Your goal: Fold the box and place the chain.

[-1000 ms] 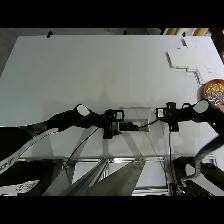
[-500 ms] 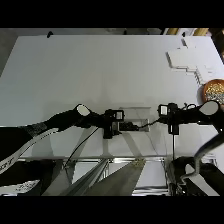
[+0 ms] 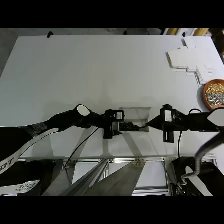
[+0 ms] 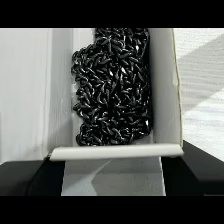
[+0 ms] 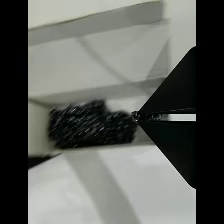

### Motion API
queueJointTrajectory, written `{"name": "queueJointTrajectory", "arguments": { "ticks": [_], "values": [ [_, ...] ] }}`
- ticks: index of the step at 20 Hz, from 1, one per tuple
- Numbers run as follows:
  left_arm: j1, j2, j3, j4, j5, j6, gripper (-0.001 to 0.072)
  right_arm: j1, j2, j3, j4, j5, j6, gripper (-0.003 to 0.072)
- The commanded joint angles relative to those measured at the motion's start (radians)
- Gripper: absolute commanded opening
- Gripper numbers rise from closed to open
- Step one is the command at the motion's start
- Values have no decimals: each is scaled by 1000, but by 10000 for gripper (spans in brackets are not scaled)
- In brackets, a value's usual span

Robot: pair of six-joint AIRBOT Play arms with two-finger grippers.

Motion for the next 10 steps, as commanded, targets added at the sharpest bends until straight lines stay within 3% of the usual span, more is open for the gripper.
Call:
{"name": "queueJointTrajectory", "arguments": {
  "ticks": [1,6,9,10],
  "values": [
    [0,0,0,0,0,0,253,127,16,-1,133,-80,49,16],
    [0,0,1,0,0,0,253,267,-78,0,209,-270,50,16],
    [0,0,0,0,0,0,253,280,-150,0,204,-303,50,18],
    [0,0,0,0,0,0,253,280,-167,0,187,-311,57,50]
  ]
}}
